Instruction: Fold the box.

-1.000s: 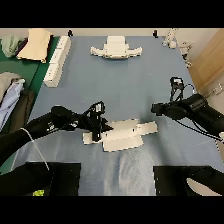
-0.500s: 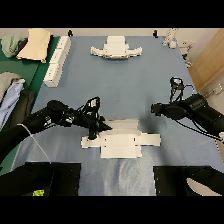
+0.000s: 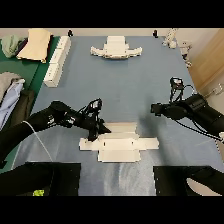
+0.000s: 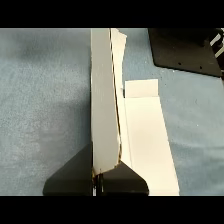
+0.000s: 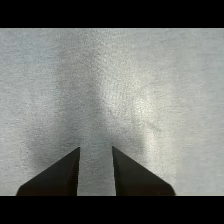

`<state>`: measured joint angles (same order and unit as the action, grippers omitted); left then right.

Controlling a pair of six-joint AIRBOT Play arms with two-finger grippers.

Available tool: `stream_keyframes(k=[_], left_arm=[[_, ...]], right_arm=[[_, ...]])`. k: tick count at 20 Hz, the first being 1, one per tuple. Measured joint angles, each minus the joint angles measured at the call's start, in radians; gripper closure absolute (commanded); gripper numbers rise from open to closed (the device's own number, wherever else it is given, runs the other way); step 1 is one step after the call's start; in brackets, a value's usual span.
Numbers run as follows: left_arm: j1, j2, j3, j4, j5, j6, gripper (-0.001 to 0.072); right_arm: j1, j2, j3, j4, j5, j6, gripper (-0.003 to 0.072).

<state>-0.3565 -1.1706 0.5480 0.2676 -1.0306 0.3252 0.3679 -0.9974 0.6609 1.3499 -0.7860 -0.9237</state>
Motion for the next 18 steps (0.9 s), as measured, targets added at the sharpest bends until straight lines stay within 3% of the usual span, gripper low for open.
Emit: stream_keyframes(k=[9,18], left_arm=[[0.000,-0.002,0.000,0.004,0.007,-0.026,0.0695],[-0.001,0.005,0.059,-0.027,0.034,0.042,0.0697]], right_arm=[[0.000,0.000,0.000,0.005,0.000,0.000,0.0379],[0.000,0.000,0.000,0.008,0.000,0.000,0.0379]])
